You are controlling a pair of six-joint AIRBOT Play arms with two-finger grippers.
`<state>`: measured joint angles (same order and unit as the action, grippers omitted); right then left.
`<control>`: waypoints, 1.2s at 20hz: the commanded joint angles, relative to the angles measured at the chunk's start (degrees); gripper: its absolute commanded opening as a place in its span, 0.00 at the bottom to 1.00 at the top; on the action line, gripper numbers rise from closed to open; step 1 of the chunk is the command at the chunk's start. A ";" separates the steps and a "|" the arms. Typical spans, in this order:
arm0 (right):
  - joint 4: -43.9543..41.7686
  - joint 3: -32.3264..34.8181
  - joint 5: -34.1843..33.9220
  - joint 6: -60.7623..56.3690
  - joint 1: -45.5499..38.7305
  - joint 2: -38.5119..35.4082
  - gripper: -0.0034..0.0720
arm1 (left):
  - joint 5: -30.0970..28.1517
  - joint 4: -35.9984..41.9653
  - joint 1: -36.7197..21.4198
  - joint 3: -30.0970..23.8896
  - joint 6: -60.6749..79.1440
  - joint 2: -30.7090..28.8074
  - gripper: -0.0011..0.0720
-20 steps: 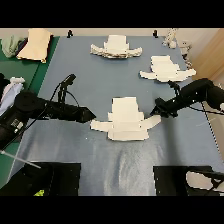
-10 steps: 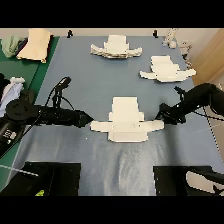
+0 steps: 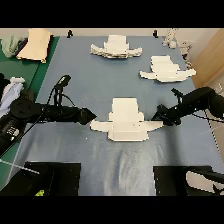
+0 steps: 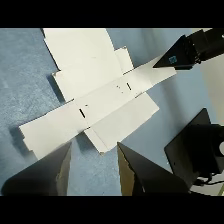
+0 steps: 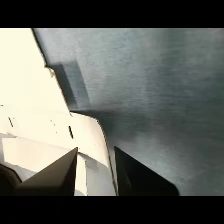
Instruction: Fold the box.
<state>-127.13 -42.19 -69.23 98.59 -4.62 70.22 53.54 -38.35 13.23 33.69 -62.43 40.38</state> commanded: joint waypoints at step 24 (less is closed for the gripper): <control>-3.91 18.27 19.96 11.85 23.23 -22.77 0.04 | 2.47 8.63 -5.44 10.16 12.35 34.73 0.57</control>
<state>-131.04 -24.21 -50.43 110.59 17.17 47.90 54.41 -31.75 7.90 41.30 -52.99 70.04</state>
